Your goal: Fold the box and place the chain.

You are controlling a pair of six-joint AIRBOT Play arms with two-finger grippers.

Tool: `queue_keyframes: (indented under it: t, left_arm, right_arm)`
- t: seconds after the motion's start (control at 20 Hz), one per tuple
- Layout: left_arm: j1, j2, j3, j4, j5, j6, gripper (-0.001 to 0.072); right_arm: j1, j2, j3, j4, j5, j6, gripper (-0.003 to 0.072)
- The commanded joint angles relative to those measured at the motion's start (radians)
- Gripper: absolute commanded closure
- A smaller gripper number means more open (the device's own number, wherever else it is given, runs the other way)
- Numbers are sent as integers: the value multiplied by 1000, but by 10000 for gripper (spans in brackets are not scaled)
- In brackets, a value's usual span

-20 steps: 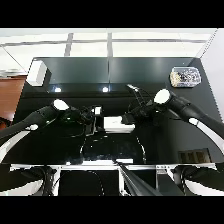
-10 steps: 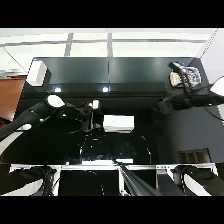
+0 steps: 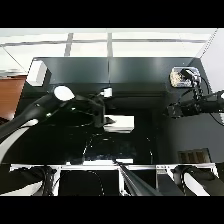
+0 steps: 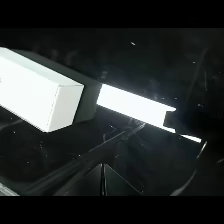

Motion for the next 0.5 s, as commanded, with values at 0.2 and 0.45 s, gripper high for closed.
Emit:
queue_keyframes:
  t: [0.2,0.45]
  left_arm:
    - [-87,-211,161,23,-75,-161,11]
    - [-87,-209,164,49,-103,-166,12]
  right_arm:
    - [-5,2,-10,10,-8,2,669]
    - [-5,2,-10,9,-10,2,669]
